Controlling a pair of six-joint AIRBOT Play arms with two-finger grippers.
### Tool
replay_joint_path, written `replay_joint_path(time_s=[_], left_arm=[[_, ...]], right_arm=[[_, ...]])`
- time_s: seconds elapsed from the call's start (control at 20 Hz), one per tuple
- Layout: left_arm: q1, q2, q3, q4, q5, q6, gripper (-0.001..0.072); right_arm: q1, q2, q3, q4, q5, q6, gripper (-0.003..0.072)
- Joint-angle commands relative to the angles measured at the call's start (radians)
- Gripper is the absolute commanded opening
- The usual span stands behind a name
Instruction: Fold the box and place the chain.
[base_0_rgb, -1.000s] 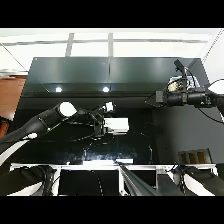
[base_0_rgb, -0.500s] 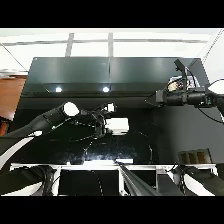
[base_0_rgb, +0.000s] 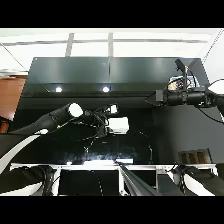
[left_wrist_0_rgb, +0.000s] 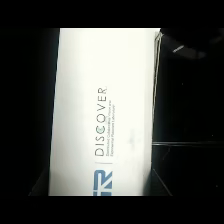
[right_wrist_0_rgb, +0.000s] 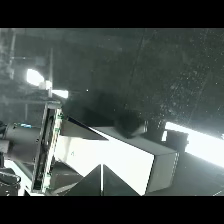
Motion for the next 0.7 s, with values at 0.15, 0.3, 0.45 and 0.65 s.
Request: replay_joint_path(time_s=[0.15,0.3,0.45,0.65], left_arm=[[0.226,0.003,0.178,0.27,-0.155,-0.268,0.0286],[0.461,-0.003,0.272,0.306,-0.16,-0.38,0.0302],[0.703,-0.045,0.363,0.306,-0.102,-0.519,0.0302],[0.931,-0.181,0.494,0.306,-0.084,-0.555,0.0302]], right_arm=[[0.0,0.0,0.001,0.0,-0.002,0.001,0.0025],[0.0,0.0,0.001,0.001,-0.002,0.0,0.0025],[0.0,0.0,0.001,0.001,-0.003,0.0,0.0025],[0.0,0.0,0.001,0.001,-0.005,0.001,0.0025]])
